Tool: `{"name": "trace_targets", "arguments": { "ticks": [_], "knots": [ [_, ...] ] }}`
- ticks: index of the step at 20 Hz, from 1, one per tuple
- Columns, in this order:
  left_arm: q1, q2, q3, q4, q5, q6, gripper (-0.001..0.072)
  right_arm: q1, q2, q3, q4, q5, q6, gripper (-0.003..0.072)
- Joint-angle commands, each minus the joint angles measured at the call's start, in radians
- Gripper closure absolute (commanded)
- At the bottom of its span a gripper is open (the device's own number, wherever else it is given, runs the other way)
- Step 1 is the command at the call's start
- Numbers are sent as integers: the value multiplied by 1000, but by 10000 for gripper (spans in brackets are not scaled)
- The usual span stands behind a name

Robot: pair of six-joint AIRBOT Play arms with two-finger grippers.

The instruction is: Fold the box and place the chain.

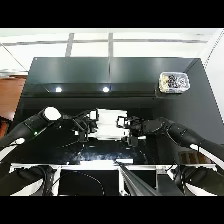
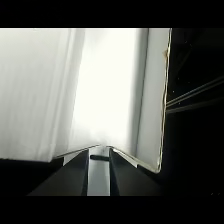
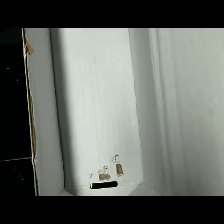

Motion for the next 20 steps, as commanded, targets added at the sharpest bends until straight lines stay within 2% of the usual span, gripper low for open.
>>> {"name": "trace_targets", "arguments": {
  "ticks": [1, 5, 10, 11, 12, 13, 14, 15, 16, 18, 19, 20],
  "knots": [
    [-16, -25, 0, -61, 0, -3, 548, 1, -1, 0, 0, 0, 0, 150],
    [-39, -68, 0, -60, 12, -3, 547, 1, -1, 0, 0, 0, 0, 150],
    [-38, -65, 0, -61, 17, -3, 544, 1, -1, 0, 0, 1, 0, 150],
    [-38, -65, 0, -62, 17, -3, 492, 1, -1, 0, 0, 1, 0, 150],
    [-38, -65, 0, -70, 18, -3, 330, 1, -1, 0, 0, 1, 0, 150],
    [-37, -65, 0, -79, 16, -3, 240, 1, -1, 0, 0, 1, 0, 150],
    [-38, -65, 0, -79, 11, -3, 295, 1, -1, 0, 0, 1, 0, 150],
    [-38, -65, 0, -79, 6, -3, 432, 1, -1, 0, 0, 1, 0, 150],
    [-37, -65, 0, -79, 0, -3, 486, 1, -1, 0, 0, 1, 0, 150],
    [-37, -64, 1, -76, -3, -4, 406, 1, -1, 0, 0, 1, 0, 150],
    [-30, -56, 5, -53, -8, -6, 512, 1, -1, 0, 0, 1, 0, 150],
    [-20, -42, 13, -10, -11, -34, 655, 1, -1, 0, 0, 0, 0, 150]
  ]
}}
